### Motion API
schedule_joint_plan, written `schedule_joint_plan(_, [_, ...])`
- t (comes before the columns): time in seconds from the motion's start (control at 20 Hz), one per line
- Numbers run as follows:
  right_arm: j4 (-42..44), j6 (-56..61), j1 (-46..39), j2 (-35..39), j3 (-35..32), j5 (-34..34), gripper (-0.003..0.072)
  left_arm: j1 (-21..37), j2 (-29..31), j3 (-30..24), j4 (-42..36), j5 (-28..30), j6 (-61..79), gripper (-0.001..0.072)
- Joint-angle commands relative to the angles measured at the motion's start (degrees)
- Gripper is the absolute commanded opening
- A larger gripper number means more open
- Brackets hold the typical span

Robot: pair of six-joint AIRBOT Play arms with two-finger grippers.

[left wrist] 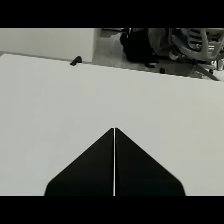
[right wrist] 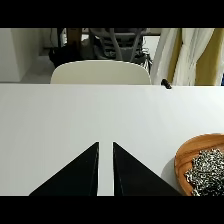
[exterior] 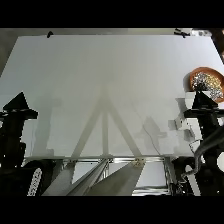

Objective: Fold the box and place the chain.

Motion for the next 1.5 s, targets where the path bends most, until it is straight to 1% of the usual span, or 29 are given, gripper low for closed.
schedule_joint_plan(0.0, [0.0,0.0,-0.04,-0.04,0.02,0.04,0.0109,-0.02,0.02,-0.02,0.02,0.0,0.02,0.0011])
schedule_joint_plan(0.2, [0.04,0.22,-0.04,-0.04,0.09,0.02,0.0106,-0.02,0.02,0.0,0.02,0.02,0.02,0.0011])
schedule_joint_plan(0.25, [0.04,0.24,-0.04,-0.04,0.13,0.2,0.0092,-0.02,0.02,0.0,0.02,0.0,0.02,0.0011])
schedule_joint_plan(0.35, [0.07,0.28,-0.04,-0.04,0.37,1.46,0.0092,-0.02,0.02,0.0,0.02,0.02,0.02,0.0011])
schedule_joint_plan(0.4, [0.07,0.33,-0.04,-0.04,0.63,3.19,0.0094,-0.02,0.02,0.0,0.02,0.0,0.02,0.0011])
schedule_joint_plan(0.5, [-0.04,0.37,-0.04,-0.04,1.2,9.57,0.0093,-0.02,0.02,0.0,0.02,0.02,0.02,0.0011])
schedule_joint_plan(0.55, [-0.09,0.44,-0.04,-0.07,1.49,12.48,0.0042,-0.02,0.02,0.0,0.02,0.0,0.02,0.0011])
schedule_joint_plan(0.6, [-0.02,2.21,-0.04,-0.07,1.79,13.81,0.0017,-0.02,0.02,0.0,0.02,0.0,0.02,0.0011])
schedule_joint_plan(0.65, [-0.04,8.26,-0.04,-0.28,2.25,12.68,0.0017,-0.02,0.02,0.0,0.02,0.02,0.02,0.0011])
schedule_joint_plan(0.75, [-0.04,20.61,-0.11,-2.4,3.61,7.39,0.0017,-0.02,0.02,0.0,0.02,0.02,0.02,0.0011])
schedule_joint_plan(0.8, [-0.07,23.89,-0.15,-4.55,4.83,6.38,0.0017,-0.02,0.02,0.0,0.02,0.0,0.02,0.0011])
schedule_joint_plan(0.9, [-0.09,24.37,-0.15,-10.84,8.48,7.76,0.0016,-0.02,0.02,0.0,0.02,0.0,0.02,0.0011])
schedule_joint_plan(1.1, [-2.05,25.27,-0.15,-30.36,19.76,13.66,0.0016,-0.02,0.02,0.0,0.02,0.0,0.02,0.0011])
schedule_joint_plan(1.15, [-5.4,28.15,-0.17,-35.63,23.23,15.96,0.0016,-0.02,0.02,0.0,0.02,0.0,0.02,0.0011])
schedule_joint_plan(1.2, [-10.64,32.46,-0.17,-40.04,26.56,18.49,0.0016,-0.02,0.02,0.0,0.02,0.02,0.02,0.0011])
schedule_joint_plan(1.25, [-18.71,38.99,-0.17,-44.3,30.14,21.53,0.0016,-0.02,0.02,0.0,0.02,0.0,0.02,0.0011])
schedule_joint_plan(1.3, [-29.05,46.86,-0.26,-47.65,33.38,25.07,0.0016,-0.02,0.02,0.0,0.02,0.02,0.02,0.0011])
schedule_joint_plan(1.35, [-41.29,56.72,-0.96,-50.56,36.87,30.6,0.0016,-0.02,0.02,0.0,0.02,0.0,0.02,0.0011])
schedule_joint_plan(1.45, [-65.59,72.67,-3.28,-53.68,42.93,43.04,0.0016,-0.02,0.02,0.0,0.02,0.02,0.02,0.0011])
